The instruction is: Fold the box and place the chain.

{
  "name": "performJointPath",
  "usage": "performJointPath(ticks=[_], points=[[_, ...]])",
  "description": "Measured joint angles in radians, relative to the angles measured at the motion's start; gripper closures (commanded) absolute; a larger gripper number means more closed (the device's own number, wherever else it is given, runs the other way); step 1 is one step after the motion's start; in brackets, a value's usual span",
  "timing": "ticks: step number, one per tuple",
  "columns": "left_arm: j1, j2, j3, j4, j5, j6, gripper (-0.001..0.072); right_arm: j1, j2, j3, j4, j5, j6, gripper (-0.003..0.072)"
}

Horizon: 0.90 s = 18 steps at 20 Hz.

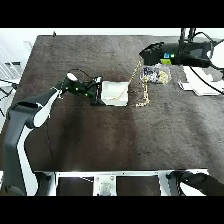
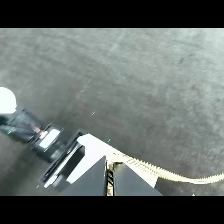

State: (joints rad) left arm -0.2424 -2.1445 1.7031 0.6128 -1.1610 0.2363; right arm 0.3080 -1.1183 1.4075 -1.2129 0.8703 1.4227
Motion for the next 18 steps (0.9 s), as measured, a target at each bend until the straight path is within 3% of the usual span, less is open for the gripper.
performJointPath(ticks=[9,18], points=[[0.000,0.000,0.000,0.000,0.000,0.000,0.0253,0.153,0.095,-0.054,-0.019,-0.021,0.092,0.0669],[0.000,0.000,0.000,0.000,0.000,0.000,0.0252,0.188,0.093,-0.133,-0.020,-0.182,0.136,0.0669]])
